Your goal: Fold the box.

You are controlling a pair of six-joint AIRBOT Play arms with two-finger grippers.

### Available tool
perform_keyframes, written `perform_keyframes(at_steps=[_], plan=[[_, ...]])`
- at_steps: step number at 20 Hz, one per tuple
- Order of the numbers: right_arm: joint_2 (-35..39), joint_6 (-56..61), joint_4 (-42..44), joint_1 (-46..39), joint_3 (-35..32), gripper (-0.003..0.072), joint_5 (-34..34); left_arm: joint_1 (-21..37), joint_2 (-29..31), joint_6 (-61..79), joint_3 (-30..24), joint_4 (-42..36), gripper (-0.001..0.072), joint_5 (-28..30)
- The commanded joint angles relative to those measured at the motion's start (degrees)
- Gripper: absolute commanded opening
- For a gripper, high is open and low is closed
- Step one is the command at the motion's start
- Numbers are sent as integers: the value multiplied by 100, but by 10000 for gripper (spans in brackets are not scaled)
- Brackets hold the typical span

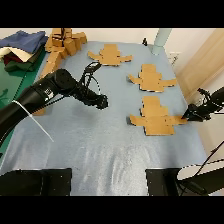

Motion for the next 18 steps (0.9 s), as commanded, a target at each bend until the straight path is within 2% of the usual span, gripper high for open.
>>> perform_keyframes(at_steps=[1, 6, 8, 9, 10, 12, 14, 16, 18], plan=[[-44, -291, 400, -22, -2, 365, -46, 0, -2, 11, 7, -131, 471, 9], [-44, -538, 1676, 37, -2, 265, -584, 0, -2, 17, 7, -313, 475, 0], [-44, -529, 1720, 203, -63, 142, -708, 0, -2, 28, 7, -389, 475, 0], [-44, -514, 1718, 334, -151, 55, -658, 0, -2, 28, 7, -387, 475, 0], [-42, -479, 1725, 507, -286, 5, -431, 0, -9, 26, 7, -387, 475, 0], [-31, -269, 1849, 992, -566, 3, 2, 11, -9, 26, 7, -387, 475, -9], [-15, -181, 2363, 1641, -715, 3, 280, 55, -7, 26, 4, -385, 475, -85], [149, 9, 2791, 2365, -802, 3, 448, 170, -7, 26, 4, -376, 475, -302], [424, 332, 2787, 3018, -876, 2, 643, 337, -7, 28, 4, -374, 475, -632]])
